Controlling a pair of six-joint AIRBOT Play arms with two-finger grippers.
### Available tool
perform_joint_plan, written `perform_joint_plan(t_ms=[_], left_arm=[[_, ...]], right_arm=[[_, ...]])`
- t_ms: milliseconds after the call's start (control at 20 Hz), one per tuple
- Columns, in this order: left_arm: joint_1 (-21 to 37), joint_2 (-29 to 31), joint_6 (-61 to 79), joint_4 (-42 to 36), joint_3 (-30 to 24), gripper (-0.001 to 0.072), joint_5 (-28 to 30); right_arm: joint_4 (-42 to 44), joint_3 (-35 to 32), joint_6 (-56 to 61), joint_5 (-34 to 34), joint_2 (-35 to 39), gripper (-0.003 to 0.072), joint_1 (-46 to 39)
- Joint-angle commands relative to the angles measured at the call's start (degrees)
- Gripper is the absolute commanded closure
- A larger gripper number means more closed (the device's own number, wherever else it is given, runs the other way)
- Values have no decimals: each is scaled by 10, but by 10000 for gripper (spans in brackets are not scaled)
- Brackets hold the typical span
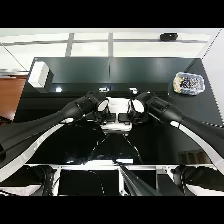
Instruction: Fold the box and place the chain.
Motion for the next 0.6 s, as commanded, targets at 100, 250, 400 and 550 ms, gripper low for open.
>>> perform_joint_plan(t_ms=[100,250,400,550], left_arm=[[0,0,0,0,0,683,0],[0,0,0,1,0,682,0],[0,0,0,0,0,683,0],[0,0,0,0,0,683,0]], right_arm=[[-22,6,80,8,-19,387,10],[-22,6,97,20,-25,388,10],[-19,6,99,27,-30,481,11],[-19,6,100,24,-30,615,11]])
